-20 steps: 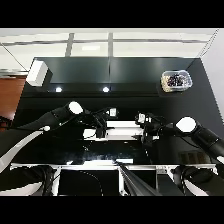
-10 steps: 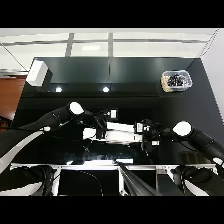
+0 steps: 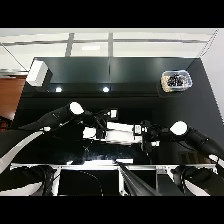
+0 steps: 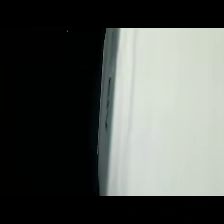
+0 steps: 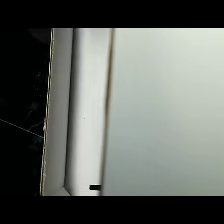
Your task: Fold the box and place the chain.
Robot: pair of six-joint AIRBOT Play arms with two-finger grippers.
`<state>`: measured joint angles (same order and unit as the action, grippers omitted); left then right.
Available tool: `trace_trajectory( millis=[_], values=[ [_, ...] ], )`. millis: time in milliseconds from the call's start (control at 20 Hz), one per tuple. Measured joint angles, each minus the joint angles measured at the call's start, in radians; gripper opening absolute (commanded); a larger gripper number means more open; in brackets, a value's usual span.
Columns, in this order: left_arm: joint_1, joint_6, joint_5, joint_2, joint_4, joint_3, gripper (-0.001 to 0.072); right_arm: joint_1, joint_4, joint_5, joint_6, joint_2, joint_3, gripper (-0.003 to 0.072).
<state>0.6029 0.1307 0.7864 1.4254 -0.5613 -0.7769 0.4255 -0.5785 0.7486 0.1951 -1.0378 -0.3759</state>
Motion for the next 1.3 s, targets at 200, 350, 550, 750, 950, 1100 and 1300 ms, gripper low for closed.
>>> trace_trajectory(
  millis=[200, 350, 550, 750, 950, 1100, 1300],
  values=[
    [0.0, 0.0, -0.001, 0.0, 0.0, 0.0, 0.0023, 0.0, -0.001, -0.008, -0.001, -0.021, 0.0, 0.0636],
    [0.0, 0.0, -0.002, 0.0, 0.0, 0.0, 0.0024, 0.0, -0.001, -0.021, -0.002, -0.031, 0.003, 0.0636],
    [0.0, 0.0, -0.001, 0.0, 0.001, 0.0, 0.0024, 0.0, -0.002, -0.036, -0.003, -0.04, 0.009, 0.0636],
    [0.0, 0.0, -0.002, 0.0, 0.0, 0.0, 0.0024, 0.0, -0.001, -0.043, -0.005, -0.043, 0.01, 0.0636],
    [0.0, -0.001, -0.002, 0.0, 0.0, 0.0, 0.0024, 0.0, -0.001, -0.048, -0.009, -0.043, 0.01, 0.0636],
    [0.0, -0.002, -0.001, 0.0, 0.0, 0.0, 0.0024, 0.0, -0.001, -0.047, -0.01, -0.043, 0.01, 0.0635],
    [0.0, -0.003, 0.003, 0.0, 0.0, 0.0, 0.0024, 0.0, -0.004, -0.035, -0.012, -0.039, 0.011, 0.0636]
  ],
)
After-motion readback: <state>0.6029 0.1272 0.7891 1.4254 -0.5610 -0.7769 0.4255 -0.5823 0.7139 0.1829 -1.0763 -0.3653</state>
